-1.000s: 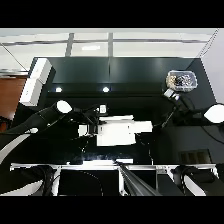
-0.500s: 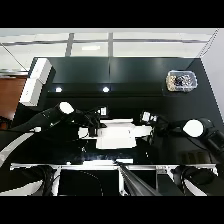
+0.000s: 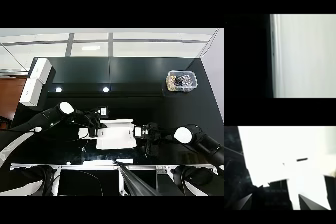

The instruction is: Fold the box and place the chain.

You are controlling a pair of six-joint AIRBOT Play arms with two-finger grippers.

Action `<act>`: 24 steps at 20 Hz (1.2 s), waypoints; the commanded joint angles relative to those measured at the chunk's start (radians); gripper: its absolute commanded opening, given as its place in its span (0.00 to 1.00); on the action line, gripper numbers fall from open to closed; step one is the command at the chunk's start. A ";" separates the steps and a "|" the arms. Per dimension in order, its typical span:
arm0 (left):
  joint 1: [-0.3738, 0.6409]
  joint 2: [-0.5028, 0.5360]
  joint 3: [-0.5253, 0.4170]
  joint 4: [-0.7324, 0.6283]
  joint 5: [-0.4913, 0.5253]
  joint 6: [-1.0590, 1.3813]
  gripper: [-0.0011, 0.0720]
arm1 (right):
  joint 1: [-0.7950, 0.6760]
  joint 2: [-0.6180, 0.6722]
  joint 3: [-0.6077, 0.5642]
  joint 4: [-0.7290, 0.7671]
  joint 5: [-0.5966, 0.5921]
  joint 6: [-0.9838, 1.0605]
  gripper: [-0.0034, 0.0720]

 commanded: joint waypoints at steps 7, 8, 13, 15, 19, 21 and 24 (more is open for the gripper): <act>-0.001 0.000 0.000 0.001 -0.001 0.000 0.05 | 0.116 -0.060 -0.004 0.079 -0.171 -0.070 0.92; -0.001 0.000 0.000 0.001 -0.001 0.000 0.05 | 0.121 -0.067 -0.004 0.079 -0.172 -0.070 0.92; -0.001 0.000 0.000 0.001 -0.001 0.000 0.05 | 0.191 -0.098 -0.004 0.080 -0.213 -0.085 0.92; -0.001 0.000 0.000 0.001 -0.001 0.000 0.05 | 0.198 -0.098 -0.004 0.087 -0.257 -0.080 0.92; -0.001 0.000 0.000 0.001 -0.001 0.000 0.05 | 0.195 -0.089 0.014 0.097 -0.308 -0.055 0.92; -0.001 0.000 0.000 0.001 -0.001 0.000 0.05 | 0.178 -0.073 0.041 0.071 -0.278 -0.030 0.92; -0.001 0.000 0.000 0.001 -0.001 0.000 0.05 | 0.117 -0.058 0.076 0.051 -0.241 -0.016 0.92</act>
